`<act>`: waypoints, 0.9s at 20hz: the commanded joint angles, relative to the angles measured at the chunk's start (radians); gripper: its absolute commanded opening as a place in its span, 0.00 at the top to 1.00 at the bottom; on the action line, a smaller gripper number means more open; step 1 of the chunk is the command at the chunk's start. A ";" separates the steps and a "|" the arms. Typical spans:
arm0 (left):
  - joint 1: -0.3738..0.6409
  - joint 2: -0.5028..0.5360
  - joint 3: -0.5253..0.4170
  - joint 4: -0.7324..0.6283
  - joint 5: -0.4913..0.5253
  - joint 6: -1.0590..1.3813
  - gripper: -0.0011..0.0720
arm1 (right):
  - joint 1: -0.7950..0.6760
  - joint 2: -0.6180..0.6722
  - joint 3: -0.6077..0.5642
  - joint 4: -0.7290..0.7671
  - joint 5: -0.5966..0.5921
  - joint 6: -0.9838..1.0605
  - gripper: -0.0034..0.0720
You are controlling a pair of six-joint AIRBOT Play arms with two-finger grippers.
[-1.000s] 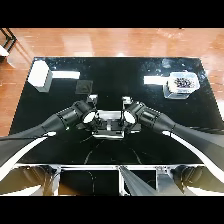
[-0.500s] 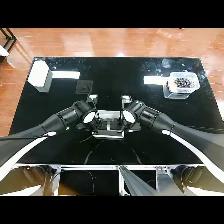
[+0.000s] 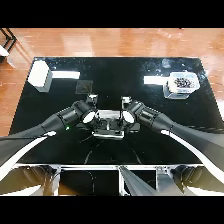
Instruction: Fold the box and place the chain.
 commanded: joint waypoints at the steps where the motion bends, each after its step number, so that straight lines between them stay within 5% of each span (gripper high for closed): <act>1: 0.000 0.000 0.000 -0.001 0.000 -0.001 0.96 | -0.008 0.018 0.006 -0.050 0.043 -0.022 0.40; 2: 0.000 0.000 0.000 -0.001 0.000 -0.001 0.96 | -0.015 0.036 0.007 -0.058 0.058 -0.047 0.27; 3: 0.000 0.000 0.000 -0.001 0.000 -0.001 0.96 | -0.025 0.060 0.007 -0.058 0.072 -0.083 0.24; 13: 0.000 0.000 0.000 -0.024 0.002 -0.001 0.96 | -0.047 0.439 0.006 -0.271 0.271 -0.362 0.24; 18: 0.000 0.000 0.000 -0.023 0.005 -0.001 0.96 | -0.261 0.499 -0.002 -0.502 0.247 -0.382 0.24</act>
